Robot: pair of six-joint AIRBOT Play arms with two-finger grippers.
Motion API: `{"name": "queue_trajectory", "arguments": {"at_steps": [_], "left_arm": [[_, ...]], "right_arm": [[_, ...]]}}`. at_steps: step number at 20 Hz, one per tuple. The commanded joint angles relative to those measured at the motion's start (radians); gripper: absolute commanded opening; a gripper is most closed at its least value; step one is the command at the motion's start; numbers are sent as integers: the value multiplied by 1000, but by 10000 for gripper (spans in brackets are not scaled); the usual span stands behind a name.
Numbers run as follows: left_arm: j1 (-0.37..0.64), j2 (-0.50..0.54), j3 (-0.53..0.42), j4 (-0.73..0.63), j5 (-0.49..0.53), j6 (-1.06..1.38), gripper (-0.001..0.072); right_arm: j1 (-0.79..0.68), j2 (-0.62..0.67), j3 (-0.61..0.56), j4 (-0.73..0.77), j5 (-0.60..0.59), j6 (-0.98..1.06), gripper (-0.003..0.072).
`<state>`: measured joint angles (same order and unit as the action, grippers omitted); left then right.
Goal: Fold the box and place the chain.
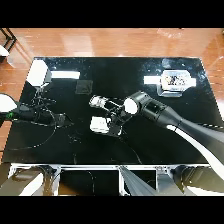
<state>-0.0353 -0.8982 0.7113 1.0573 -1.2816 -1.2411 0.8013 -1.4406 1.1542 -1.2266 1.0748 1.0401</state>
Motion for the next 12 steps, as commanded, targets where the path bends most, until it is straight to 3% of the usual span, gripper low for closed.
{"name": "queue_trajectory", "arguments": {"at_steps": [1, 7, 12], "left_arm": [[0, -1, 0, 0, 0, 0, 625], [1, -1, 0, 0, 0, 0, 625], [1, -1, 0, 1, -3, 4, 625]], "right_arm": [[1, -7, -1, 0, -2, 0, 270], [-2, 22, 20, -1, 52, 71, 270], [-80, 193, 18, -1, 191, 280, 271]]}}
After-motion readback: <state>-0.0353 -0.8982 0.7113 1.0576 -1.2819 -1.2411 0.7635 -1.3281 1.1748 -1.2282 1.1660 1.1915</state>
